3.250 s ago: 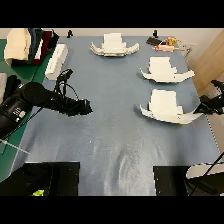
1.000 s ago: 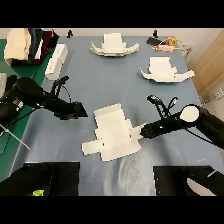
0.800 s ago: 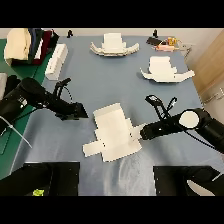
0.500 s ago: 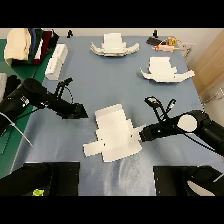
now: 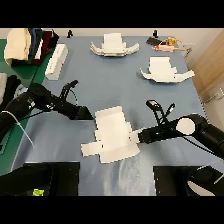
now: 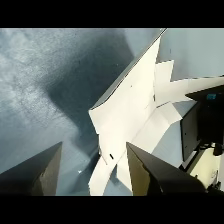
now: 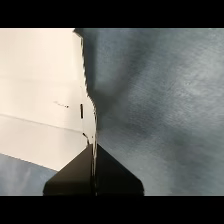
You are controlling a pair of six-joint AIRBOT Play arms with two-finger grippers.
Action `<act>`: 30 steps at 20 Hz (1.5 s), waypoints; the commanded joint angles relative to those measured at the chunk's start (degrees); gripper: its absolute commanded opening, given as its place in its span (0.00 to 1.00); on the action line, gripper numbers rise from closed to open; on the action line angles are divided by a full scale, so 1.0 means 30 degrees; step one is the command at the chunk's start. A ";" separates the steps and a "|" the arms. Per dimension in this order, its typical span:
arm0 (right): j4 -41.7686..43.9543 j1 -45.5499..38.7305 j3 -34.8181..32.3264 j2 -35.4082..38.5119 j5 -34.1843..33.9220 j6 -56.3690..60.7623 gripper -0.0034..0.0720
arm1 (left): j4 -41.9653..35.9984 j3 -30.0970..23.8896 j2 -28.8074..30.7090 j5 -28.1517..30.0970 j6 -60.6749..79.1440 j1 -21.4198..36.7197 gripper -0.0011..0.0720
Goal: Fold the box.
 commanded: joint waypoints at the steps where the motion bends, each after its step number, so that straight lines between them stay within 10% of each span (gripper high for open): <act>1: 0.0743 0.0022 -0.0073 0.0022 -0.0393 0.0102 0.05 | -0.2681 -0.0102 -0.1523 0.0233 0.2812 -0.0007 0.82; 14: 0.0816 0.0022 -0.0073 0.0007 -0.0430 0.0087 0.05 | -0.6280 0.0495 -0.5945 0.0189 0.8298 -0.2892 0.81; 16: 0.0816 0.0022 -0.0073 0.0007 -0.0437 0.0087 0.05 | -0.6273 0.0546 -0.5938 -0.0328 0.8823 -0.2805 0.22; 17: 0.0809 0.0022 -0.0073 0.0000 -0.0437 0.0080 0.05 | -0.6273 0.0546 -0.5938 -0.0517 0.8983 -0.2754 0.16; 30: 0.0321 0.0015 -0.0051 0.0007 -0.0452 0.0073 0.06 | -0.6280 0.0576 -0.5945 -0.1734 0.9202 -0.2718 0.04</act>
